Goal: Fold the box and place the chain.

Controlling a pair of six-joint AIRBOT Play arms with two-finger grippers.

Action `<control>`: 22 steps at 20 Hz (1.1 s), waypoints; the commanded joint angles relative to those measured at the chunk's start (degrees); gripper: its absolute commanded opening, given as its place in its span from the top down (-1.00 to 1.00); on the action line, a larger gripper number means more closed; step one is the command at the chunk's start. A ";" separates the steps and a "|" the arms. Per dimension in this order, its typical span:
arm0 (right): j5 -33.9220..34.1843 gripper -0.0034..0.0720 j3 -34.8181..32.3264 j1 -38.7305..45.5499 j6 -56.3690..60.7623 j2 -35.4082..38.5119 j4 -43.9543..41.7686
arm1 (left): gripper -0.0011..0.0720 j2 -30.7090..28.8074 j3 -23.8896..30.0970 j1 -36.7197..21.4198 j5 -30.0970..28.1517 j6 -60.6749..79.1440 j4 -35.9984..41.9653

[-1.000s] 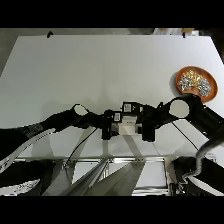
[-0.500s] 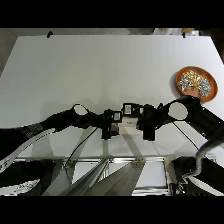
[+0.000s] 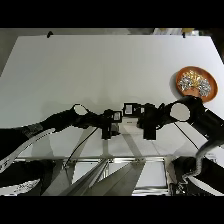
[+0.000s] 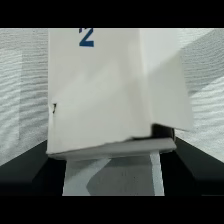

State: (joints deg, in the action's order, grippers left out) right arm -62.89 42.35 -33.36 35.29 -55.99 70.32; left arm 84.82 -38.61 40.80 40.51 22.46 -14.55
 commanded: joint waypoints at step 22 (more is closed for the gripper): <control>6.82 0.66 -3.72 0.00 0.26 0.61 0.44 | 0.23 0.00 0.00 0.00 0.02 0.04 -0.04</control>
State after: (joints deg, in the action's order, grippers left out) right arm -57.80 38.70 -33.34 35.51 -55.40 70.19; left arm 84.86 -38.59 40.77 40.34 22.57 -14.66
